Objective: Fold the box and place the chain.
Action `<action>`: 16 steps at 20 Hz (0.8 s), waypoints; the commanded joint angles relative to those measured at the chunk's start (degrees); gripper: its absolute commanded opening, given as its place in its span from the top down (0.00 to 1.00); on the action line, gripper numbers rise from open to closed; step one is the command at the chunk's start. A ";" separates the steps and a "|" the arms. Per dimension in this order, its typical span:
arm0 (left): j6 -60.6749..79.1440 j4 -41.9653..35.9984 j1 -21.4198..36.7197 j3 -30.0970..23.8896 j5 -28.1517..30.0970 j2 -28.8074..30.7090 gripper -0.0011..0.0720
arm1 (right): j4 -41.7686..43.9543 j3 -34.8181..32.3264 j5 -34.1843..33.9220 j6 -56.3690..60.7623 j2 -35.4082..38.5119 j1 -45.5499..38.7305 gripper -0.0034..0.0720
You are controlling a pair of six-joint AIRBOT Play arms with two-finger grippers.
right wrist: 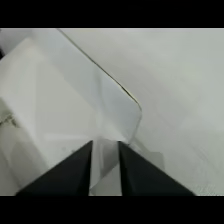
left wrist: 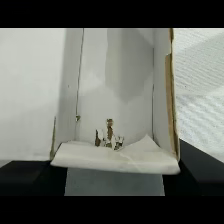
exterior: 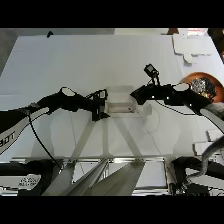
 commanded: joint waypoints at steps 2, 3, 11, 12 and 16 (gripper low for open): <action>0.02 0.00 -0.02 0.00 0.02 0.00 0.61 | -19.65 0.09 4.87 0.20 10.27 -0.04 0.65; 0.02 0.00 -0.02 0.00 0.02 0.00 0.61 | -24.61 0.09 5.18 0.20 12.35 -0.04 0.65; 0.02 0.00 -0.02 0.00 0.02 -0.02 0.61 | -36.52 0.07 12.35 -4.20 9.70 0.02 0.54; 0.02 0.00 -0.02 0.00 0.02 0.00 0.61 | -36.13 0.07 12.26 -6.03 8.37 0.02 0.54; 0.02 0.00 -0.02 0.00 0.02 0.00 0.61 | -30.77 0.07 12.11 -9.27 4.98 0.35 0.54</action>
